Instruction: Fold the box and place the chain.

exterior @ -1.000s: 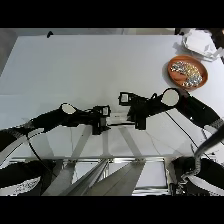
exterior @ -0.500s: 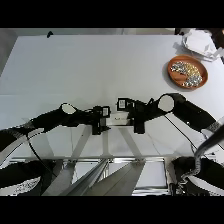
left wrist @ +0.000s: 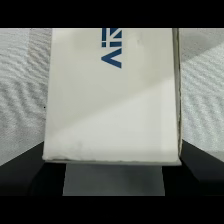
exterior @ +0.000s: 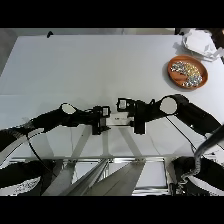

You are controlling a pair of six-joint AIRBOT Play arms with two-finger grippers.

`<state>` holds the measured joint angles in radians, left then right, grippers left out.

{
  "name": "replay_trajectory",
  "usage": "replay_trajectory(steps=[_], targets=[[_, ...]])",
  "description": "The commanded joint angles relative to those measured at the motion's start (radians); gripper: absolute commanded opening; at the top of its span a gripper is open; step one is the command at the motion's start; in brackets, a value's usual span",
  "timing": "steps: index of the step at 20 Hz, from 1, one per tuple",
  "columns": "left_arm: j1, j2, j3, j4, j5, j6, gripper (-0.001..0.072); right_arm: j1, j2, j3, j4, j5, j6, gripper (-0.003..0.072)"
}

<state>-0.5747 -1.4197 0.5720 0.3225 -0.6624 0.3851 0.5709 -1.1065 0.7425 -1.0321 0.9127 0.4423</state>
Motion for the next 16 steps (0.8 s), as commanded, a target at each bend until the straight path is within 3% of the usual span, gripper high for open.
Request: replay_trajectory(steps=[1,2,3,4,9,16], targets=[[0.0,0.001,0.0,0.0,0.0,0.0,0.0271,0.0,0.07,0.001,0.034,-0.042,0.002,0.0324],[0.0,0.001,0.0,0.0,0.0,0.0,0.0271,0.0,0.082,0.001,0.071,-0.046,0.002,0.0232],[0.0,0.001,0.0,0.0,0.0,0.0,0.0271,0.0,0.08,0.0,0.12,-0.048,0.001,0.0062],[0.0,0.001,0.0,0.0,0.0,0.0,0.0271,0.0,0.069,-0.013,0.193,-0.073,-0.007,0.001],[0.0,0.001,0.0,0.0,0.0,0.0,0.0271,0.0,-0.031,-0.122,0.486,-0.172,-0.208,0.001],[0.0,0.001,0.0,0.0,0.0,0.0,0.0271,0.0,-0.116,-0.146,0.514,-0.171,-0.269,0.0009]])
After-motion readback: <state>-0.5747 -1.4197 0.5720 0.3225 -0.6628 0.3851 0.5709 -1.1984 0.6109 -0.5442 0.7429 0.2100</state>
